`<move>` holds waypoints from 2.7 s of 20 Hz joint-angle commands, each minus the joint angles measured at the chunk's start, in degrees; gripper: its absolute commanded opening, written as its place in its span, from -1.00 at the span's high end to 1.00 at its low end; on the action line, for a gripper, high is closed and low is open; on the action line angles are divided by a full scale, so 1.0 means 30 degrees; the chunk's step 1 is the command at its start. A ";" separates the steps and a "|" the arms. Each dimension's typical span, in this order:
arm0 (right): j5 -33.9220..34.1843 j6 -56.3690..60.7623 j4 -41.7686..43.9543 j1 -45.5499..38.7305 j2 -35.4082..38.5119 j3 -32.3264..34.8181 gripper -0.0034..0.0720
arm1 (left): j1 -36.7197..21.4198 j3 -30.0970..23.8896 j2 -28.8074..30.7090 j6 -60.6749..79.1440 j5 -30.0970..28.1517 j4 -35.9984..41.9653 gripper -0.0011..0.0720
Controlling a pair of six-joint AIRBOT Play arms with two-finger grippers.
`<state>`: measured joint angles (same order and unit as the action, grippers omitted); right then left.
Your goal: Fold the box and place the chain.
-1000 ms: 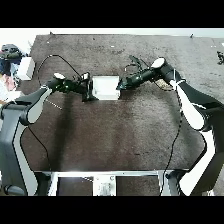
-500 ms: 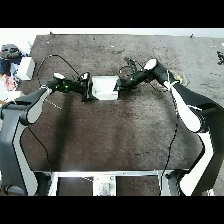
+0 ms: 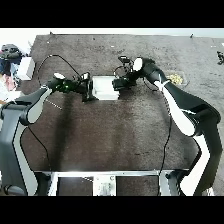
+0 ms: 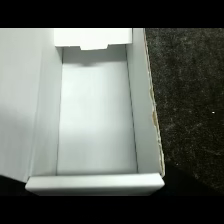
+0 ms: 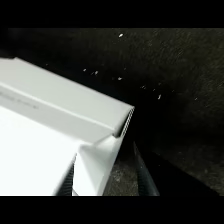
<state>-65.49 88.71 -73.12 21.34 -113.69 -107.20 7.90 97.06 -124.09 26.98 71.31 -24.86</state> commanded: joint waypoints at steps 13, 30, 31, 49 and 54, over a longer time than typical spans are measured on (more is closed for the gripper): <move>-0.1435 0.7351 -0.6200 0.2120 -0.1836 -0.1880 -0.17 | -0.0007 0.0007 -0.0007 0.0007 0.0007 -0.0007 0.18; -0.1297 0.8597 -0.7125 0.2484 -0.2106 -0.1880 0.60 | -0.0007 0.0007 -0.0007 0.0007 0.0007 -0.0007 0.18; -0.1253 0.8597 -0.7133 0.2514 -0.2106 -0.1880 0.65 | -0.0007 0.0007 -0.0007 0.0007 0.0007 -0.0007 0.18; -0.1807 0.7803 -0.7191 0.2659 -0.0670 -0.1880 0.10 | -0.0007 0.0007 -0.0007 0.0007 0.0007 -0.0007 0.18; -0.1785 0.2790 -0.7679 0.1719 0.2164 -0.1880 0.10 | -0.0007 0.0007 -0.0007 0.0007 0.0007 -0.0007 0.18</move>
<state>-71.02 105.84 -94.85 28.25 -111.63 -112.79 7.88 97.06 -124.09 27.00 71.37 -24.91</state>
